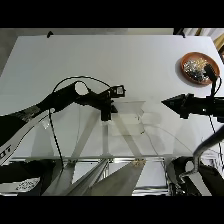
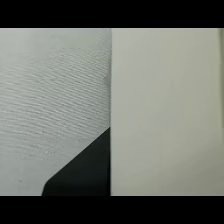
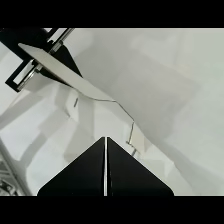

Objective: Fold the box and place the chain.

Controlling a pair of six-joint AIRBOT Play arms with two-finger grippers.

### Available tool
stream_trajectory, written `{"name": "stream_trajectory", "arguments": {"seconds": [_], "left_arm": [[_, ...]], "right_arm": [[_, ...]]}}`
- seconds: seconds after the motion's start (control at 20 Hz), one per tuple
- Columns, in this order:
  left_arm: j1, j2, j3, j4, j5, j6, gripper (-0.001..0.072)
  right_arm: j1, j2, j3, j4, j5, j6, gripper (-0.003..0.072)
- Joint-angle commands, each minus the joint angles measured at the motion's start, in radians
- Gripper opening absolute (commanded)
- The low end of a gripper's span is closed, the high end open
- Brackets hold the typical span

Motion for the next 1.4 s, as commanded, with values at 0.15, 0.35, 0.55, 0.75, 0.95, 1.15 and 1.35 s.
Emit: {"name": "stream_trajectory", "arguments": {"seconds": [0.15,0.35,0.55,0.75,0.95,1.15,1.35], "left_arm": [[-0.001,-0.052,-0.004,-0.038,0.042,0.051,0.0005],[-0.001,-0.056,-0.004,-0.039,0.034,0.08,0.0009],[-0.001,-0.057,-0.004,-0.084,0.034,0.13,0.0007],[-0.001,-0.058,-0.004,-0.098,0.035,0.159,0.0007],[-0.001,-0.079,-0.004,-0.099,0.026,0.159,0.0007],[-0.001,-0.087,-0.004,-0.101,0.02,0.159,0.0009],[-0.001,-0.087,-0.004,-0.101,0.02,0.159,0.0009]], "right_arm": [[0.001,0.001,0.0,-0.01,-0.017,0.002,0.0017],[0.001,0.001,0.0,-0.01,-0.04,0.002,0.0017],[0.001,0.0,0.0,-0.011,-0.042,0.001,0.0017],[0.001,0.0,0.0,-0.011,-0.042,0.001,0.0017],[0.001,0.0,0.0,-0.011,-0.042,0.001,0.0017],[0.001,0.0,0.0,-0.011,-0.042,0.001,0.0017],[0.001,0.0,0.0,-0.011,-0.042,0.001,0.0017]]}}
